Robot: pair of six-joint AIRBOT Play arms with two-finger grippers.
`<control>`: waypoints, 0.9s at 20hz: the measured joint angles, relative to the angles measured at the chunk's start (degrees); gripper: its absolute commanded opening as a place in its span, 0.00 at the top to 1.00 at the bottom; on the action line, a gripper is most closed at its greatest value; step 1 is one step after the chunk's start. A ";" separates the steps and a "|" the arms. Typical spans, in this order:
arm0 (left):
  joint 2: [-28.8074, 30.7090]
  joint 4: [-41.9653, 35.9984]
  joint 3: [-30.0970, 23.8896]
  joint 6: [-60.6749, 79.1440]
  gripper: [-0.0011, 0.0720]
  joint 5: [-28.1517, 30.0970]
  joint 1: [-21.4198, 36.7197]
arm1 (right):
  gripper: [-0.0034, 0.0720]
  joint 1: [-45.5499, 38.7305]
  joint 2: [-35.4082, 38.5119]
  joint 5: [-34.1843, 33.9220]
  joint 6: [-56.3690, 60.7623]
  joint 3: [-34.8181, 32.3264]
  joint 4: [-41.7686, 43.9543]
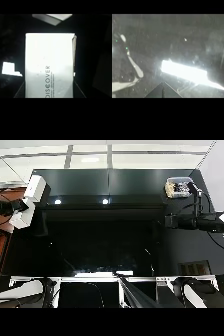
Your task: Fold the box and place the chain.
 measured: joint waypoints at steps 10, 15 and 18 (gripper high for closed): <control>-13.16 -1.44 12.24 4.85 0.00 5.81 -3.67 | 0.93 0.09 0.00 -4.92 2.54 0.00 1.11; -12.28 -1.53 21.35 1.16 0.29 1.68 -4.37 | 0.93 5.14 -0.96 -12.09 3.19 0.00 3.30; -9.40 -4.11 23.54 -5.25 0.95 -3.91 -4.63 | 0.93 10.27 -4.76 -17.88 3.52 0.00 3.61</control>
